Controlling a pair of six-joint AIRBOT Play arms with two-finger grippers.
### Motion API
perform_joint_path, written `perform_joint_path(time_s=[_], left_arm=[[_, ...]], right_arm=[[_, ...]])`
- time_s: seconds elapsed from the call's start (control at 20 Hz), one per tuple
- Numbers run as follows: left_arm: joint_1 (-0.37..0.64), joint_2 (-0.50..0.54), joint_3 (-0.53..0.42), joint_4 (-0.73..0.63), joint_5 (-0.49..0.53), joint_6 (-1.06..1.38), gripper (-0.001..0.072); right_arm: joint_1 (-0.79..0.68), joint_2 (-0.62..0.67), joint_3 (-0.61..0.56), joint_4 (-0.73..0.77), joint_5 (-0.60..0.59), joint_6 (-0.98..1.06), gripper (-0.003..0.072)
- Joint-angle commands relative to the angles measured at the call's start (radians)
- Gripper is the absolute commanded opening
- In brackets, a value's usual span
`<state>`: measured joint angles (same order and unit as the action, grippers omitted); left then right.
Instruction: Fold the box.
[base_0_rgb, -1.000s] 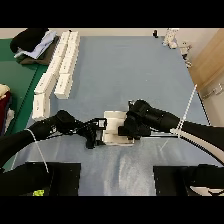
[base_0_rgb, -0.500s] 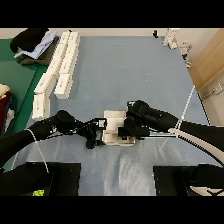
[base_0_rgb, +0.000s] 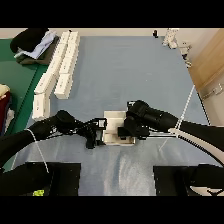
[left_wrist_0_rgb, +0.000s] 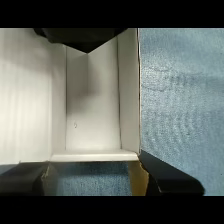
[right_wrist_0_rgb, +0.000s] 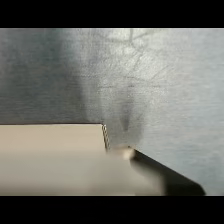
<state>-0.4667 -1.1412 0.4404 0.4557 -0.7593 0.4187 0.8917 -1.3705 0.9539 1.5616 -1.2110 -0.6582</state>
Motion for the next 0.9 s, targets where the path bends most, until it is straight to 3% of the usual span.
perform_joint_path(time_s=[0.0,0.2,0.5,0.55,0.6,0.65,0.7,0.85], left_arm=[[0.0,0.0,0.0,0.001,0.0,0.0,0.0413],[0.0,0.0,0.0,0.0,0.0,0.0,0.0413],[0.0,0.0,0.0,0.0,0.0,0.0,0.0413],[0.0,0.0,0.0,0.0,0.0,0.0,0.0413],[0.0,0.0,0.0,0.0,0.0,0.0,0.0413],[0.0,0.0,0.0,0.0,0.0,0.0,0.0413],[0.0,0.0,0.0,0.0,0.0,0.0,0.0413],[0.0,0.0,0.0,0.0,0.0,0.0,0.0413]], right_arm=[[-0.001,0.0,0.0,-0.002,-0.002,0.003,0.0596],[-0.001,0.016,0.008,0.007,-0.015,0.003,0.0597],[-0.001,0.148,0.154,-0.09,-0.249,-0.035,0.0593],[-0.003,0.178,0.176,-0.14,-0.271,-0.035,0.056],[-0.014,0.204,0.187,-0.188,-0.292,-0.043,0.041],[-0.032,0.225,0.187,-0.237,-0.311,-0.068,0.0108],[-0.068,0.234,0.185,-0.275,-0.34,-0.089,0.0005],[-0.264,0.22,0.151,-0.244,-0.305,-0.241,0.0005]])
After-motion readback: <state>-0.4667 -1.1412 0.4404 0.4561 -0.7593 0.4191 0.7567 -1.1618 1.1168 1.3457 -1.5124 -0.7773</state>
